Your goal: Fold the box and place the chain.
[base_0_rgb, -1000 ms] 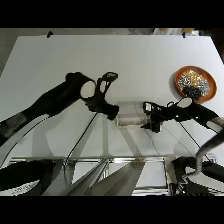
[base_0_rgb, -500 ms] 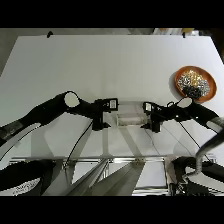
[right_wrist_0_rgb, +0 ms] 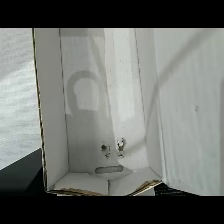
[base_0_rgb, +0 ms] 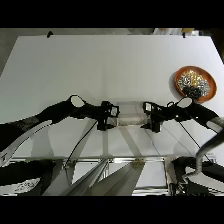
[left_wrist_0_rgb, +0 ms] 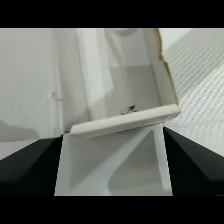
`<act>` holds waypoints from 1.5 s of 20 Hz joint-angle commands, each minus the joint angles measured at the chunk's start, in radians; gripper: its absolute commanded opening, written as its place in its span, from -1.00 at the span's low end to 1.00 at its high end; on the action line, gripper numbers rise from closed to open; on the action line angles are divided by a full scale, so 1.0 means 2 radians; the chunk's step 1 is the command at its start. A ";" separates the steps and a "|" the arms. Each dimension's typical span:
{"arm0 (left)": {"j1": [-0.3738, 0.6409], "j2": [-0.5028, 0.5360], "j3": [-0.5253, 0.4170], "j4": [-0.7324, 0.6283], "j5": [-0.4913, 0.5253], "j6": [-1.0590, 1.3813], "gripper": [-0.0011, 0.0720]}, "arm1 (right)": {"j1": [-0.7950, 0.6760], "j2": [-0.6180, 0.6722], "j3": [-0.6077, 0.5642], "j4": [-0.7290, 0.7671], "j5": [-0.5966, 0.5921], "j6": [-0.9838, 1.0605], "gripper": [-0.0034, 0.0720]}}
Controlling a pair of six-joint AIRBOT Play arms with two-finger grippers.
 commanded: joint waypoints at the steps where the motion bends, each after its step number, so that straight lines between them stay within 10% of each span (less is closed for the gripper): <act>1: -0.009 -0.007 -0.001 -0.011 -0.009 0.017 0.95 | 0.000 0.000 0.000 0.000 0.000 0.000 0.04; 11: -0.022 -0.023 -0.001 -0.078 0.019 0.015 0.92 | 0.000 0.000 0.000 0.000 0.000 0.000 0.04; 14: -0.022 -0.025 -0.001 -0.075 0.018 0.015 -0.20 | 0.000 0.000 0.000 0.000 0.000 0.000 0.04; 16: -0.022 -0.025 -0.001 -0.074 0.018 0.015 -0.58 | 0.000 0.000 0.000 0.000 0.000 0.000 0.04; 30: -0.022 -0.025 -0.001 -0.075 0.014 0.015 -0.56 | 0.000 0.000 0.000 0.002 0.000 0.000 0.04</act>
